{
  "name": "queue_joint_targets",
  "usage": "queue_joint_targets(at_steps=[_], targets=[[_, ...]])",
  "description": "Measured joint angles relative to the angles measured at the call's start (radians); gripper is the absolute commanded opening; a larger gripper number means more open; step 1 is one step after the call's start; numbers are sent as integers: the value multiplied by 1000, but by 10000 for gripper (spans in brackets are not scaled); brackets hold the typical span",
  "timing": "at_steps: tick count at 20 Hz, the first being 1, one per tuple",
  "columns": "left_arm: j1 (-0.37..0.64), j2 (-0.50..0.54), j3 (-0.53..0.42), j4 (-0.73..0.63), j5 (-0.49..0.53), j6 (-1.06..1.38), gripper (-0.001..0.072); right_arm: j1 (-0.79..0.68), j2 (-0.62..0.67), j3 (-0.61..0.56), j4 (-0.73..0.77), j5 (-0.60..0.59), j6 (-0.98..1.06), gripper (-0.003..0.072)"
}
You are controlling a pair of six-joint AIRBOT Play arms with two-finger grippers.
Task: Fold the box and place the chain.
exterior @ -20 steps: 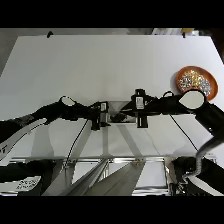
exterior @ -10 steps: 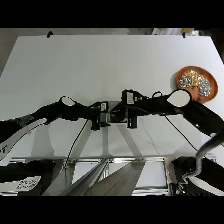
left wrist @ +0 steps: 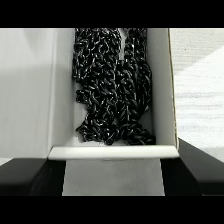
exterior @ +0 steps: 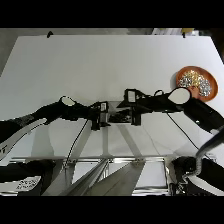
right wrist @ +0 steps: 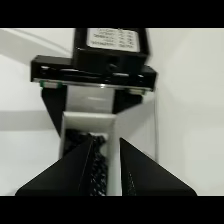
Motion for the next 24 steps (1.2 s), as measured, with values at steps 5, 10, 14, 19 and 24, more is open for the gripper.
queue_joint_targets(at_steps=[5, 10, 14, 19, 24], targets=[[0, 0, 0, 0, 0, 0, 10, -207, 40, -11, -110, 97, 22, 44], [0, 0, 0, 0, 0, 0, 10, -308, 8, -94, -177, 47, 37, 23], [0, 0, 0, 0, 0, 0, 10, -325, -55, -145, -192, -40, 42, 237], [0, 0, 0, 0, 0, 0, 10, -277, -121, -162, -194, -72, 9, 333], [0, 0, 0, 0, 0, 0, 10, -224, -169, -165, -198, -61, -58, 229]])
